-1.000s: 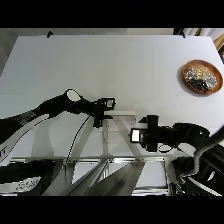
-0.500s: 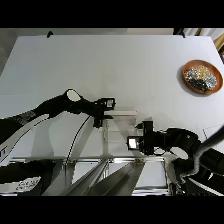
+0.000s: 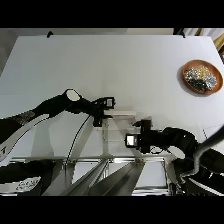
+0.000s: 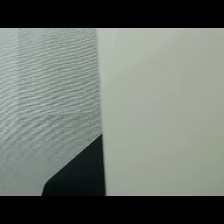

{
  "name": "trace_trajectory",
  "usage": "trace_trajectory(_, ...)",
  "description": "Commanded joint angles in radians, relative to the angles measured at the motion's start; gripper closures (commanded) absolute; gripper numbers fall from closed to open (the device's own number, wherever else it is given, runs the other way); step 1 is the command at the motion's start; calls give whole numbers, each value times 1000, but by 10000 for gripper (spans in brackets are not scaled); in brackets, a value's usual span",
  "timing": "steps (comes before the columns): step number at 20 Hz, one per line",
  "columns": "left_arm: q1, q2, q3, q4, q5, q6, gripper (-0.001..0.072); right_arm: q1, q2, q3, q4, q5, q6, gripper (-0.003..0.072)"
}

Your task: Fold the box and place the chain.

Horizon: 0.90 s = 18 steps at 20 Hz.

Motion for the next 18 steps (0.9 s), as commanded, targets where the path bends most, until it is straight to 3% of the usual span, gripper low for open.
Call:
trace_trajectory(1, -1, 0, -1, 0, -4, -1, 698, 47, 14, 0, 7, 29, 2, -11)
trace_trajectory(4, -1, 0, -1, 0, -5, -1, 698, 66, 26, 0, 7, 119, 3, -11)
trace_trajectory(10, -1, 0, -1, 0, -5, -1, 698, 66, 20, -1, -1, 111, 3, -10)
trace_trajectory(18, -1, 0, -1, 0, -5, -1, 698, 13, -50, 20, -5, -5, 3, -10)
